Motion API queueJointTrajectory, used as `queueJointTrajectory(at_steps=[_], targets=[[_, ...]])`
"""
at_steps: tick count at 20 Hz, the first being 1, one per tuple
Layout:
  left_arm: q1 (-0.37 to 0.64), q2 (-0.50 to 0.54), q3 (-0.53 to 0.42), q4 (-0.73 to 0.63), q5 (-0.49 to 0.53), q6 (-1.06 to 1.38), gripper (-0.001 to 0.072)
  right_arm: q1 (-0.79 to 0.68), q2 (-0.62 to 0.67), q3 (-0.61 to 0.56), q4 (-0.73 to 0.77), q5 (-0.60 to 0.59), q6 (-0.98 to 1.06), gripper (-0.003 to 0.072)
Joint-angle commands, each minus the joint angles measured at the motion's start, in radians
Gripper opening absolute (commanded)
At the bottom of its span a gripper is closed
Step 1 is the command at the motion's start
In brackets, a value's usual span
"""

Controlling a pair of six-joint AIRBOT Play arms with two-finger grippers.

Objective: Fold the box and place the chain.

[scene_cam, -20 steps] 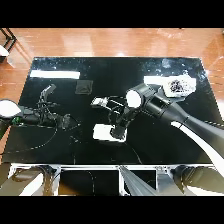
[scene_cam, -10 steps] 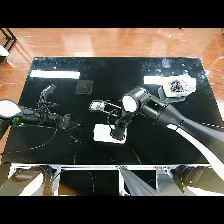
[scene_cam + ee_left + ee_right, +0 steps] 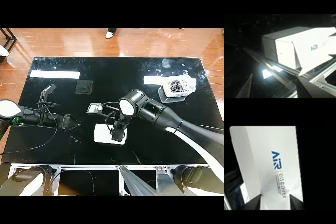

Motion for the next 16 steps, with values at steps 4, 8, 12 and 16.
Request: queueJointTrajectory(at_steps=[4, 8, 12, 16], targets=[[0.0, 0.0, 0.0, 0.0, 0.0, 0.0, 0.0638, 0.003, 0.0, 0.0, -0.005, 0.003, 0.011, 0.0127], [0.0, 0.0, 0.0, 0.0, 0.0, 0.0, 0.0638, 0.003, 0.005, 0.027, -0.004, 0.042, 0.043, 0.0129], [0.0, 0.0, 0.0, 0.0, 0.0, 0.001, 0.0638, 0.003, 0.032, 0.038, -0.029, 0.09, 0.056, 0.0699], [0.0, 0.0, 0.0, 0.0, 0.0, 0.001, 0.0638, 0.004, 0.031, 0.038, -0.034, 0.098, 0.006, 0.0699]])
